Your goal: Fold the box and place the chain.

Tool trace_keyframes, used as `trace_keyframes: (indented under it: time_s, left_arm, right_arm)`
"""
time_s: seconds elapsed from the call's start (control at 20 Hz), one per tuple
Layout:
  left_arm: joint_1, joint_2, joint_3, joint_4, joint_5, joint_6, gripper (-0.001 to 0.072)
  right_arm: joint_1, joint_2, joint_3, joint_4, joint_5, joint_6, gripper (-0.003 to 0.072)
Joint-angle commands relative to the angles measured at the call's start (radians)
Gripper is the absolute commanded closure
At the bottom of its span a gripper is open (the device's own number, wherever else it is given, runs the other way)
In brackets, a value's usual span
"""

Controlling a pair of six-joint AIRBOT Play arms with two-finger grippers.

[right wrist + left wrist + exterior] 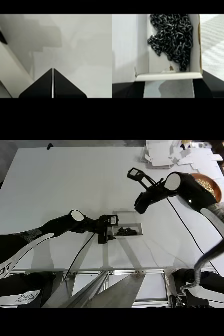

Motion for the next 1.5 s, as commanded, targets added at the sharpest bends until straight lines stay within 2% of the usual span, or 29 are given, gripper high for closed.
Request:
trace_keyframes:
  time_s: [0.0, 0.05, 0.1, 0.3, 0.5, 0.65, 0.8, 0.95, 1.1, 1.15, 1.2, 1.25, 1.45]
  left_arm:
    - [0.001, 0.001, 0.0, 0.0, 0.0, 0.0, 0.0438]
    - [0.001, 0.001, 0.0, 0.0, 0.0, 0.0, 0.0438]
    - [0.001, 0.001, 0.0, 0.0, 0.0, 0.0, 0.0438]
    - [0.001, 0.001, 0.0, 0.0, 0.0, 0.0, 0.0438]
    - [0.001, 0.001, 0.0, 0.0, 0.0, 0.0, 0.0438]
    - [0.001, 0.001, 0.0, 0.0, 0.0, 0.0, 0.0438]
    - [0.001, 0.001, 0.0, 0.0, 0.0, 0.0, 0.0438]
    - [0.001, 0.001, 0.0, 0.0, 0.0, 0.0, 0.0438]
    - [0.001, 0.001, 0.0, 0.0, 0.0, 0.0, 0.0438]
    - [0.001, 0.001, 0.0, 0.0, 0.0, 0.0, 0.0438]
    - [0.001, 0.001, 0.0, 0.0, 0.0, 0.0, 0.0438]
    - [0.001, 0.001, 0.0, 0.0, 0.0, 0.0, 0.0438]
    - [0.001, 0.001, 0.0, 0.0, 0.0, 0.0, 0.0438]
  right_arm:
    - [0.04, -0.015, 0.0, -0.005, 0.074, -0.082, 0.0663]
    - [0.053, -0.002, -0.009, 0.005, 0.081, -0.092, 0.0658]
    - [0.068, 0.021, -0.034, 0.024, 0.077, -0.105, 0.0614]
    - [0.116, 0.149, -0.205, 0.04, -0.025, -0.223, 0.0615]
    - [0.184, 0.267, -0.325, 0.04, -0.058, -0.252, 0.0615]
    - [0.223, 0.315, -0.342, 0.04, -0.059, -0.251, 0.0612]
    - [0.245, 0.329, -0.343, 0.04, -0.065, -0.245, 0.0492]
    - [0.262, 0.329, -0.343, 0.036, -0.069, -0.245, 0.0492]
    - [0.266, 0.329, -0.343, 0.021, -0.128, -0.245, 0.0479]
    - [0.266, 0.329, -0.343, 0.021, -0.148, -0.245, 0.0471]
    - [0.266, 0.329, -0.343, 0.02, -0.163, -0.247, 0.0422]
    - [0.266, 0.328, -0.343, 0.015, -0.174, -0.248, 0.0405]
    - [0.266, 0.311, -0.343, 0.005, -0.186, -0.248, 0.0405]
